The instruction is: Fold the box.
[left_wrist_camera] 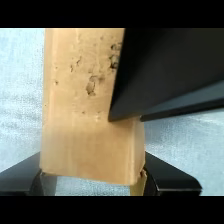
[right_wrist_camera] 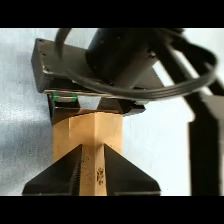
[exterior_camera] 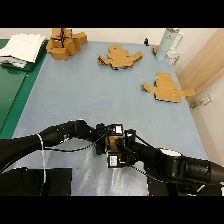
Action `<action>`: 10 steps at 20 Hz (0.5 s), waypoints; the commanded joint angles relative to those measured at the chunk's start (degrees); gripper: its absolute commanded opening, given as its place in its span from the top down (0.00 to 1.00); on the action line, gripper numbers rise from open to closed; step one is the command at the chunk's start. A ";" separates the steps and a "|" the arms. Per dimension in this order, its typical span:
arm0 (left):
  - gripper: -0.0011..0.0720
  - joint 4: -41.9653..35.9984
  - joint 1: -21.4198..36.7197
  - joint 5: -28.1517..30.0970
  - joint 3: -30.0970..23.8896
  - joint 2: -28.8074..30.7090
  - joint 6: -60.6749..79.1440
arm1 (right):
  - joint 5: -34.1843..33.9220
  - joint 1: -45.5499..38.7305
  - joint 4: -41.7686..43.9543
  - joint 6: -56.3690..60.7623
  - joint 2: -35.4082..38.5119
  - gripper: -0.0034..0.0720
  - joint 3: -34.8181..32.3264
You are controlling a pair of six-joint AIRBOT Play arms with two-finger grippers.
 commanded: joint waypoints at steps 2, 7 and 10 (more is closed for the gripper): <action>0.28 0.02 0.00 0.20 0.00 0.04 0.00 | 0.02 0.04 0.11 0.02 1.07 0.70 -0.02; 0.28 0.02 0.00 0.20 0.00 0.04 0.00 | 0.00 0.04 0.09 0.02 1.14 0.77 -0.02; 0.28 0.02 0.00 0.20 0.00 0.04 -0.02 | 0.00 0.04 0.11 0.02 1.14 0.85 -0.02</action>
